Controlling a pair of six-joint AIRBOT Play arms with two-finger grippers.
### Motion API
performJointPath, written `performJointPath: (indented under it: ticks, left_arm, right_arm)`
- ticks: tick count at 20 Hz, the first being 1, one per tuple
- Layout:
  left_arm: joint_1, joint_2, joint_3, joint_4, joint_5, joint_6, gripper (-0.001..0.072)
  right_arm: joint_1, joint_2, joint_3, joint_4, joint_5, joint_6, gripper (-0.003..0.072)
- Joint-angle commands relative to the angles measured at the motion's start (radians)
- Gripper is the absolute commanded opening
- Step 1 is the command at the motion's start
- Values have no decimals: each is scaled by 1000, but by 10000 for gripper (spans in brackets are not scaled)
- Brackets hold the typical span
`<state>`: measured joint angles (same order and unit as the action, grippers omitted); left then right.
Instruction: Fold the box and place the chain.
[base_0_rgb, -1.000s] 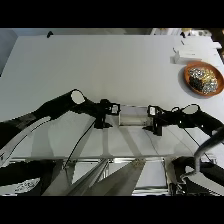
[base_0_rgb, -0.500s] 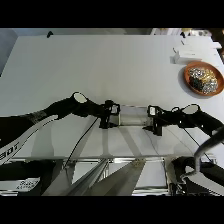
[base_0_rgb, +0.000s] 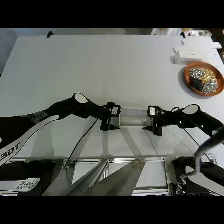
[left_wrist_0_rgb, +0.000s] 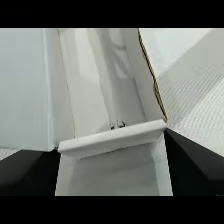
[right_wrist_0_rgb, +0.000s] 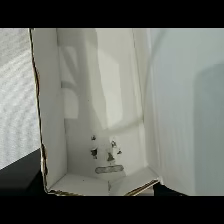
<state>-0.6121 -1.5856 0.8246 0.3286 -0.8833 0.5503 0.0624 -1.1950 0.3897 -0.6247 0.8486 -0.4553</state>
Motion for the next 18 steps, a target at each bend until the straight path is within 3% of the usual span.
performJointPath:
  ticks: [1,5,10,11,12,13,14,18]
  left_arm:
    - [-3,-1,0,-8,-21,-30,719]
    - [-15,-21,0,-75,23,-38,718]
    - [-26,-24,0,-66,31,-37,697]
    - [-26,-24,0,-66,30,-37,609]
    - [-26,-24,0,-65,30,-37,398]
    - [-26,-24,0,-65,29,-37,237]
    - [-26,-24,0,-65,26,-37,184]
    - [-26,-24,0,-66,26,-37,185]
  right_arm:
    - [0,0,0,0,0,2,294]
    - [0,0,0,0,0,2,294]
    - [0,0,0,1,0,2,294]
    - [0,0,0,0,0,2,294]
    - [0,0,0,0,0,2,294]
    - [0,0,0,0,0,2,294]
    - [0,0,0,0,0,2,294]
    - [0,0,0,0,0,2,294]
